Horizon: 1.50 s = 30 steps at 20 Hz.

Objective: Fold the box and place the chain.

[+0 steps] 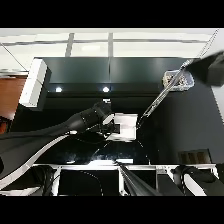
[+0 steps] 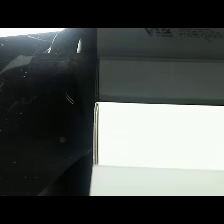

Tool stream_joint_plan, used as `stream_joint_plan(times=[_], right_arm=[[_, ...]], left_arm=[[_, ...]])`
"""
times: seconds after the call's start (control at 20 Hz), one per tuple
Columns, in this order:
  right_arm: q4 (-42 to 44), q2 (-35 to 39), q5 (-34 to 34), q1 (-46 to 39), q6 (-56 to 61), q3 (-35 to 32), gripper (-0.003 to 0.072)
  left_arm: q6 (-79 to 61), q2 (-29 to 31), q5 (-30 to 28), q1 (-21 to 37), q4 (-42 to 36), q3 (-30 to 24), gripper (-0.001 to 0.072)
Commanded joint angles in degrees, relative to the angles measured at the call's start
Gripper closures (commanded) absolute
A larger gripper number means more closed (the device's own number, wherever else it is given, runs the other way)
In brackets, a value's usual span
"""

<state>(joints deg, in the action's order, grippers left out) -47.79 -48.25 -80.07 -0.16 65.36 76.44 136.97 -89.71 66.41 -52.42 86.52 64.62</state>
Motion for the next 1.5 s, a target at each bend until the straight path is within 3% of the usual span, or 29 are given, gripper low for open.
stream_joint_plan(times=[0.0, 0.15, 0.35, 0.5, 0.75, 0.95, 1.15, 1.45], right_arm=[[0.87, 1.11, -3.34, 4.39, -0.87, -9.07, 0.0675], [4.13, 1.01, -1.49, 7.93, -0.85, -15.41, 0.0675], [17.68, 1.01, 9.99, 13.25, -0.44, -25.09, 0.0674], [17.31, 0.98, 18.03, 17.29, 0.83, -29.57, 0.0674], [17.33, 0.57, 21.14, 20.09, 2.14, -38.66, 0.0673], [17.16, 0.59, 25.46, 20.72, 2.12, -41.13, 0.0673], [17.09, 1.22, 21.79, 15.85, 1.88, -39.36, 0.0673], [12.55, 2.6, 7.61, 3.87, 2.12, -38.32, 0.0673]], left_arm=[[0.0, -0.02, -0.37, 0.02, 0.0, 0.07, 0.0677], [0.0, -0.02, -0.37, 0.02, 0.0, 0.07, 0.0677], [0.0, -0.02, -0.35, 0.02, -0.02, 0.07, 0.0677], [0.0, -0.02, -0.33, 0.02, -0.02, 0.07, 0.0677], [0.02, -0.02, -0.31, 0.02, -0.02, 0.07, 0.0676], [0.0, -0.02, -0.17, 0.02, -0.04, 0.07, 0.0677], [0.0, -0.02, -0.15, 0.02, -0.02, 0.07, 0.0677], [0.0, -0.02, -0.17, 0.02, -0.02, 0.07, 0.0677]])
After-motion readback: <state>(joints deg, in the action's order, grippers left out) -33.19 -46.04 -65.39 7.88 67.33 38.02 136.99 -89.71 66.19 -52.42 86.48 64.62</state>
